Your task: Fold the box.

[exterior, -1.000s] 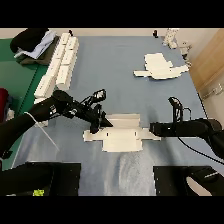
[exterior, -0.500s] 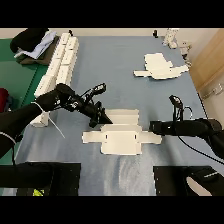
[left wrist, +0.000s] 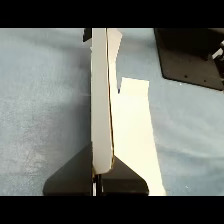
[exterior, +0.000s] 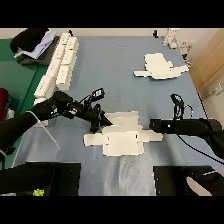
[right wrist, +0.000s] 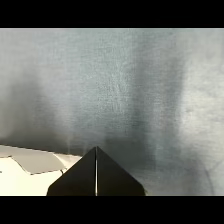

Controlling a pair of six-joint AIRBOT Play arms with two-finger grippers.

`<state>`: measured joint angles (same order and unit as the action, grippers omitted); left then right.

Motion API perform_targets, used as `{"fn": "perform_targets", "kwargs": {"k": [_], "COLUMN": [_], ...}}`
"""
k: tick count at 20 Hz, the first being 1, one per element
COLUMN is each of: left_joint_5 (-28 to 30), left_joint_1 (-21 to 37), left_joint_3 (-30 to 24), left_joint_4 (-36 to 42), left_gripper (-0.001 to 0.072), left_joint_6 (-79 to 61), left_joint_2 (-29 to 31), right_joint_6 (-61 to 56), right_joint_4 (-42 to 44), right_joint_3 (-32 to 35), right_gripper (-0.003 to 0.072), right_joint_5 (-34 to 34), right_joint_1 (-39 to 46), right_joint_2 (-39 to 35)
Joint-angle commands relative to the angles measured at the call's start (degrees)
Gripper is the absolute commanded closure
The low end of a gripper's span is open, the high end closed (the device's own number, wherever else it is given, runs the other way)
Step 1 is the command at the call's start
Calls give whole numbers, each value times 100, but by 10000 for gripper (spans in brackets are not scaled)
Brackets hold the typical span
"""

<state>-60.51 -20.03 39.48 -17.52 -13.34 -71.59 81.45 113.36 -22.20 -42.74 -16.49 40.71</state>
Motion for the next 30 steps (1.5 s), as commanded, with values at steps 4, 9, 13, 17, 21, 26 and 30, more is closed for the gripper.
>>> {"fn": "perform_targets", "kwargs": {"k": [4, 9, 13, 17, 21, 26, 30], "left_joint_5": [1117, 1569, 1591, 1502, 1167, 1095, 1086], "left_joint_1": [-592, -866, -894, -894, -894, -892, -892], "left_joint_3": [-557, -575, -634, -634, -634, -634, -634], "left_joint_4": [20, -96, -98, -103, -337, -341, -356], "left_gripper": [698, 698, 698, 697, 697, 696, 694], "left_joint_6": [-557, -557, -551, -553, -503, -461, -94], "left_joint_2": [597, 595, 595, 595, 595, 632, 629], "right_joint_6": [0, -2, 0, 0, -2, 0, 0], "right_joint_4": [-22, -46, -50, -50, -50, -48, -48], "right_joint_3": [0, 0, 0, 0, 0, 0, 0], "right_gripper": [684, 684, 684, 684, 684, 684, 684], "right_joint_5": [308, 376, 387, 391, 404, 435, 446], "right_joint_1": [-4, -4, -4, -4, -4, -4, -4], "right_joint_2": [-7, -7, -7, -7, -7, -7, -7]}}
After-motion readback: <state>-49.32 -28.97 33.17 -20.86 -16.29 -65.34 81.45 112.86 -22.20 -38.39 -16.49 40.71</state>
